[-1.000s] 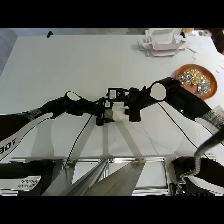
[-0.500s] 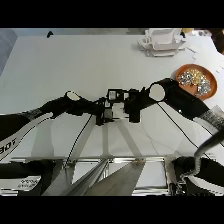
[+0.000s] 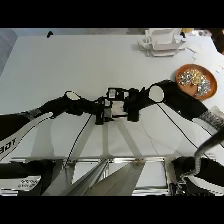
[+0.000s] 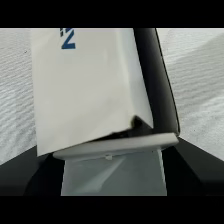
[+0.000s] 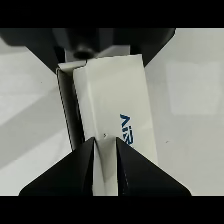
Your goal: Fold the box and place the chain.
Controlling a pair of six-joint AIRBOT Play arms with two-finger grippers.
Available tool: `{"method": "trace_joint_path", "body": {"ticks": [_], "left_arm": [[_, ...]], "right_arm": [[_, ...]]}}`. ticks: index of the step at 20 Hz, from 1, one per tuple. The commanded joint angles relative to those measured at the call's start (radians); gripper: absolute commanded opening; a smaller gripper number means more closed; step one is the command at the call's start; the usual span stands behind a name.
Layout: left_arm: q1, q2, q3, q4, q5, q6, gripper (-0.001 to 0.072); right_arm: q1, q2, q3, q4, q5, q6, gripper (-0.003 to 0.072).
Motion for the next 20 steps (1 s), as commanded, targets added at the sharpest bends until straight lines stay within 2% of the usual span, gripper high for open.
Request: {"method": "trace_joint_path", "body": {"ticks": [1, 3, 4, 6, 9, 16, 17, 19, 20], "left_arm": [[-0.001, 0.0, 0.0, 0.002, -0.006, 0.002, 0.0012], [-0.001, 0.0, 0.0, 0.003, -0.006, 0.002, 0.0012], [-0.001, 0.0, 0.0, 0.003, -0.006, 0.002, 0.0012], [-0.001, 0.0, 0.0, 0.003, -0.006, 0.002, 0.0012], [-0.001, 0.0, 0.0, 0.003, -0.006, 0.002, 0.0012], [-0.001, 0.0, 0.0, 0.003, -0.006, 0.002, 0.0012], [-0.001, 0.0, 0.0, 0.003, -0.006, 0.002, 0.0012], [-0.001, 0.0, 0.0, 0.003, -0.006, 0.002, 0.0012], [-0.001, 0.0, 0.0, 0.003, -0.006, 0.002, 0.0012]], "right_arm": [[0.0, 0.0, -0.011, 0.019, 0.012, 0.006, 0.0188], [0.0, -0.001, -0.02, 0.033, 0.045, 0.006, 0.0229], [0.0, -0.001, -0.027, 0.037, 0.051, 0.006, 0.0283], [0.0, -0.001, -0.033, 0.037, 0.064, 0.006, 0.0301], [0.0, 0.0, -0.033, 0.063, 0.066, 0.006, 0.0415], [-0.001, 0.058, -0.033, 0.108, 0.096, 0.003, 0.0399], [-0.002, 0.069, -0.033, 0.108, 0.096, 0.003, 0.034], [-0.002, 0.073, -0.033, 0.108, 0.093, 0.003, 0.0149], [-0.002, 0.071, -0.033, 0.107, 0.087, 0.003, 0.0025]]}}
